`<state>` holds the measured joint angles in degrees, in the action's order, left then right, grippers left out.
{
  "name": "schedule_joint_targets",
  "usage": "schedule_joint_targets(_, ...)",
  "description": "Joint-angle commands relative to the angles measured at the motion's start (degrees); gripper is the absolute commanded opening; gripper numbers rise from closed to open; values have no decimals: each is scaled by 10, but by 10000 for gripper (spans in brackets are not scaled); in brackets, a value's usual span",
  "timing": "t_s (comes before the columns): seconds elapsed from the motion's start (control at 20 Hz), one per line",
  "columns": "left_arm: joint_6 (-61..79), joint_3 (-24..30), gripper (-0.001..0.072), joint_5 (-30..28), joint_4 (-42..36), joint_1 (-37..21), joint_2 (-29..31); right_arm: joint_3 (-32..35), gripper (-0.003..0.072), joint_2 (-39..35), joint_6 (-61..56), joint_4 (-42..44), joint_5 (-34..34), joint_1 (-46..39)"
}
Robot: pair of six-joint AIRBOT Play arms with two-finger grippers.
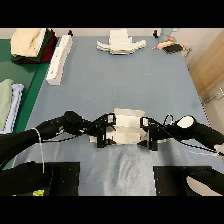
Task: Fold the box.
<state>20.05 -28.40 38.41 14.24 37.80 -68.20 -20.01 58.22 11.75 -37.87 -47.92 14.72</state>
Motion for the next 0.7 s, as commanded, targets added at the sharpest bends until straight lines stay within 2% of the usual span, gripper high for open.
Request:
schedule_joint_targets(0.0, -2, 3, 700, 7, -1, 1, -1, 0, 527, 0, -2, 1, 0, 0)
schedule_joint_targets(0.15, -14, 3, 696, 7, 5, 0, 1, 0, 527, 0, -2, 1, 0, 0)
schedule_joint_targets(0.2, -50, 3, 507, 8, 27, 0, 7, 0, 527, 0, -2, 1, 0, 0)
schedule_joint_targets(0.25, -91, 2, 254, 12, 62, 0, 19, 0, 527, 0, -2, 1, 0, 0)
schedule_joint_targets(0.3, -155, 3, 85, 12, 105, 0, 38, 0, 527, 0, -2, 1, 0, 0)
schedule_joint_targets(0.35, -236, 3, 19, 19, 148, 0, 60, 0, 527, 0, -2, 1, 0, 0)
schedule_joint_targets(0.5, -485, 3, 15, 43, 316, 0, 141, 0, 527, 0, -2, 1, 0, 0)
schedule_joint_targets(0.65, -803, 3, 15, 66, 479, -20, 237, 0, 527, 0, -2, 1, 0, 0)
